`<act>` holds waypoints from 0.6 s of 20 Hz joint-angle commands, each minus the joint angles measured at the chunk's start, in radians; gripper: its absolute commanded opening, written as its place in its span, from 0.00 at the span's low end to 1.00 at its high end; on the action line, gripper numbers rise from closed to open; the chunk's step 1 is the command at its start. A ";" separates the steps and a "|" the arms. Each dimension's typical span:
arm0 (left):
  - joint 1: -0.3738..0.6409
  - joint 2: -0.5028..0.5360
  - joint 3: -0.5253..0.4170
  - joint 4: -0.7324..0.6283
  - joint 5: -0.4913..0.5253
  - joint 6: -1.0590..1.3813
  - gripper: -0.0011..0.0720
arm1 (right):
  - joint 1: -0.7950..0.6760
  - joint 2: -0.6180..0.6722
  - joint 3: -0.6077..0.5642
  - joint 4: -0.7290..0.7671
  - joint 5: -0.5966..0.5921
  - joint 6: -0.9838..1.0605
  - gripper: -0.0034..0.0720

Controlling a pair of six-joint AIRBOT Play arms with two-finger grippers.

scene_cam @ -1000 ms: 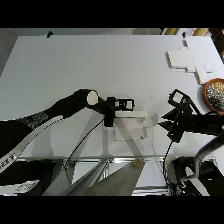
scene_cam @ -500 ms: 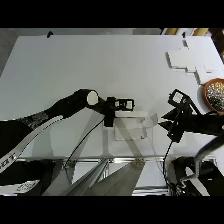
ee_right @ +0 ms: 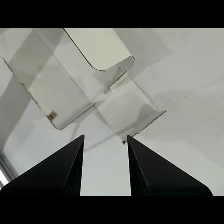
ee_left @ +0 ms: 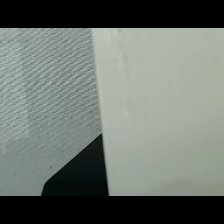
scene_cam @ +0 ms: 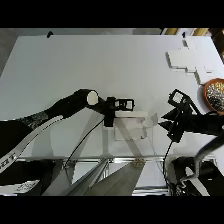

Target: Fold the box and place the chain.

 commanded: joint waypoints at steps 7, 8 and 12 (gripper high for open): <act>0.000 -0.001 0.000 0.000 0.000 0.000 0.03 | 0.002 -0.031 -0.030 0.158 0.005 -0.004 0.44; 0.000 -0.001 0.000 0.000 0.000 0.000 0.03 | 0.002 -0.039 -0.034 0.156 0.005 -0.005 0.44; 0.000 -0.001 0.000 0.000 0.000 0.000 0.03 | 0.002 -0.097 -0.035 0.146 0.024 -0.014 0.44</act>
